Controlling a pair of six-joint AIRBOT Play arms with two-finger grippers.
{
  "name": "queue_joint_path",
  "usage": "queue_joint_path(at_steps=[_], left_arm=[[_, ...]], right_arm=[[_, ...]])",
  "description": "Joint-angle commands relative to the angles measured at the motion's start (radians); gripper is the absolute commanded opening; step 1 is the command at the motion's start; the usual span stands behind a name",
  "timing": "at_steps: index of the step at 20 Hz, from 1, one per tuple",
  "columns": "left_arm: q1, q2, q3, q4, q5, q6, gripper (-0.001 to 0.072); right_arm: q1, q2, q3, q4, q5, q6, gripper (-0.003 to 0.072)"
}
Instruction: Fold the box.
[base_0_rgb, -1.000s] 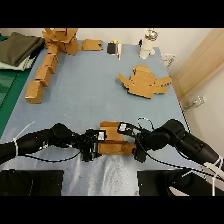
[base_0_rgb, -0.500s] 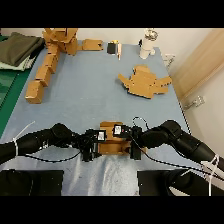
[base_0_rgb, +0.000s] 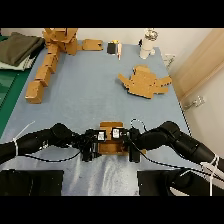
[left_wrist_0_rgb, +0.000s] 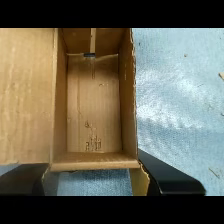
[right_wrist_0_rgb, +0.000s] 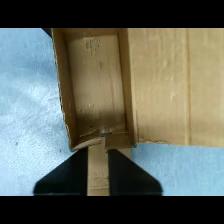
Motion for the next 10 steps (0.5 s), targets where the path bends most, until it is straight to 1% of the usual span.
queue_joint_path(at_steps=[1, 9, 10], left_arm=[[0.0, 0.0, 0.001, 0.0, 0.0, 0.0, 0.0454], [0.0, 0.0, 0.001, 0.0, 0.0, 0.0, 0.0454], [0.0, 0.0, 0.001, 0.0, 0.0, 0.0, 0.0454]], right_arm=[[0.003, -0.001, 0.0, 0.011, 0.039, -0.002, 0.0118], [0.003, -0.001, -0.001, 0.083, 0.042, -0.036, 0.0118], [0.003, -0.001, -0.001, 0.084, 0.042, -0.036, 0.0133]])
